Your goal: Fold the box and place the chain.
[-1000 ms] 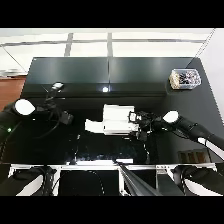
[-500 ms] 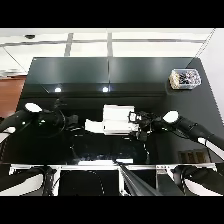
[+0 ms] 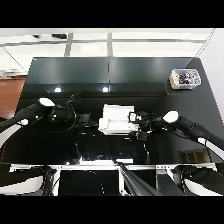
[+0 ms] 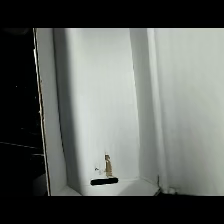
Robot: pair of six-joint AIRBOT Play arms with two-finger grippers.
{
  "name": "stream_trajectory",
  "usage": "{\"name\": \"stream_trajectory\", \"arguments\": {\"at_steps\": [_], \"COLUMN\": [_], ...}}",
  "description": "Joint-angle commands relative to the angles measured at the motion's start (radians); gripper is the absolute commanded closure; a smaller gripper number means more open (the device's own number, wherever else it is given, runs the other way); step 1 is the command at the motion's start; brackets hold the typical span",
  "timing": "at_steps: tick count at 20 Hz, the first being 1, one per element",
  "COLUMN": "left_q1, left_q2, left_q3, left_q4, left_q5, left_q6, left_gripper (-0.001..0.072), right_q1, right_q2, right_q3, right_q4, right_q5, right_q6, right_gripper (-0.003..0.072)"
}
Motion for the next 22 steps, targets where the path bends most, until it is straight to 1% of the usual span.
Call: {"name": "stream_trajectory", "arguments": {"at_steps": [1, 6, 7, 8, 9, 13, 16, 19, 20, 22], "left_q1": [-0.006, -0.011, -0.013, -0.021, -0.027, -0.068, -0.105, -0.143, -0.158, -0.193], "left_q2": [-0.005, -0.005, -0.005, -0.005, -0.005, -0.004, -0.004, -0.004, -0.004, -0.004], "left_q3": [0.057, 0.083, 0.083, 0.083, 0.083, 0.084, 0.087, 0.122, 0.140, 0.188], "left_q4": [-0.008, -0.049, -0.050, -0.050, -0.052, -0.053, -0.053, -0.047, -0.027, 0.090], "left_q5": [-0.034, -0.162, -0.172, -0.179, -0.178, -0.165, -0.105, -0.087, -0.073, -0.043], "left_q6": [0.025, 0.025, 0.025, 0.026, 0.026, 0.025, -0.053, -0.065, -0.103, -0.227], "left_gripper": [0.0009, 0.0020, 0.0042, 0.0134, 0.0189, 0.0188, 0.0189, 0.0189, 0.0189, 0.0189], "right_q1": [0.001, 0.001, 0.001, 0.001, 0.001, 0.001, 0.001, 0.001, 0.001, 0.001], "right_q2": [-0.001, -0.001, -0.001, -0.001, -0.001, -0.001, -0.001, -0.001, -0.001, -0.001], "right_q3": [0.000, 0.000, 0.000, 0.000, 0.000, 0.000, 0.000, 0.000, 0.000, 0.000], "right_q4": [0.000, 0.000, 0.000, 0.000, 0.000, 0.000, 0.000, 0.000, 0.000, 0.000], "right_q5": [0.000, 0.000, 0.000, 0.000, 0.000, 0.000, 0.000, 0.000, 0.000, 0.000], "right_q6": [0.001, 0.001, 0.001, 0.001, 0.001, 0.001, 0.001, 0.001, 0.001, 0.001], "right_gripper": [0.0620, 0.0620, 0.0620, 0.0620, 0.0620, 0.0620, 0.0620, 0.0620, 0.0620, 0.0620]}}
